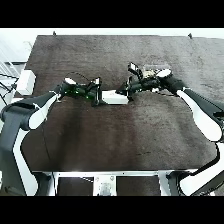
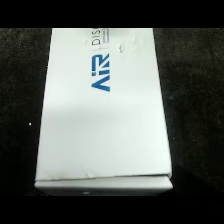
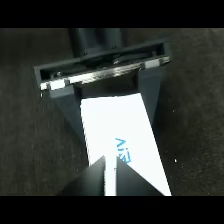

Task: Fold the box and place the chain.

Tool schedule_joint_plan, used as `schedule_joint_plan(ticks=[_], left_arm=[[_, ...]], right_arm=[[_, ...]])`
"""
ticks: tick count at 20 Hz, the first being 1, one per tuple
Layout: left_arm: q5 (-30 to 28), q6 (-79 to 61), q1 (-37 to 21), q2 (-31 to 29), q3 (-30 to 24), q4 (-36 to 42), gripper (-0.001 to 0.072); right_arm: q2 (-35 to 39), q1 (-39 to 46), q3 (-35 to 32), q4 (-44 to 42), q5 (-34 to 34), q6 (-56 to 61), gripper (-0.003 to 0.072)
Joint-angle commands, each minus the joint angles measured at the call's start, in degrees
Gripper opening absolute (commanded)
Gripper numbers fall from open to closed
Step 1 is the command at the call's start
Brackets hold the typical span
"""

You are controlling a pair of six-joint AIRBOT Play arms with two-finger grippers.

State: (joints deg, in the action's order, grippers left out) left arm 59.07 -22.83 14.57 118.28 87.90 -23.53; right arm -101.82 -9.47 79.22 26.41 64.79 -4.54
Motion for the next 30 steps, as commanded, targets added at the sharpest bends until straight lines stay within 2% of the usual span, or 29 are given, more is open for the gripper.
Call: schedule_joint_plan(ticks=[1,2,8,12,16,20,23,27,30], left_arm=[[-0.04,0.04,-0.02,0.00,0.00,0.00,0.0385],[-0.04,0.02,-0.02,0.00,0.00,0.00,0.0385],[-0.04,0.04,-0.02,0.00,0.00,0.00,0.0385],[-0.04,0.04,-0.02,0.00,0.00,0.00,0.0385],[-0.02,0.04,-0.02,0.00,0.00,0.00,0.0385],[-0.02,0.04,-0.02,0.00,0.00,0.00,0.0385],[-0.02,0.04,-0.02,0.00,0.00,0.00,0.0385],[-0.02,0.04,-0.02,0.00,0.00,0.00,0.0385],[0.00,0.04,-0.02,0.00,0.00,0.00,0.0385]], right_arm=[[-1.36,0.48,-0.74,-1.73,0.42,0.68,0.0050],[-2.16,0.48,-0.81,-1.44,0.44,2.21,0.0013],[-4.70,-0.85,-0.81,7.43,0.79,10.38,0.0015],[-4.33,-1.09,-0.68,7.98,0.48,10.36,0.0014],[2.47,0.24,-0.70,-3.98,0.72,5.27,0.0013],[12.81,0.81,-1.70,-6.12,-1.33,5.75,0.0012],[23.87,1.81,-9.66,-6.08,-10.75,9.40,0.0011],[43.98,4.35,-30.71,-6.12,-35.67,16.57,0.0012],[55.52,6.54,-44.44,-6.54,-45.40,18.93,0.0013]])
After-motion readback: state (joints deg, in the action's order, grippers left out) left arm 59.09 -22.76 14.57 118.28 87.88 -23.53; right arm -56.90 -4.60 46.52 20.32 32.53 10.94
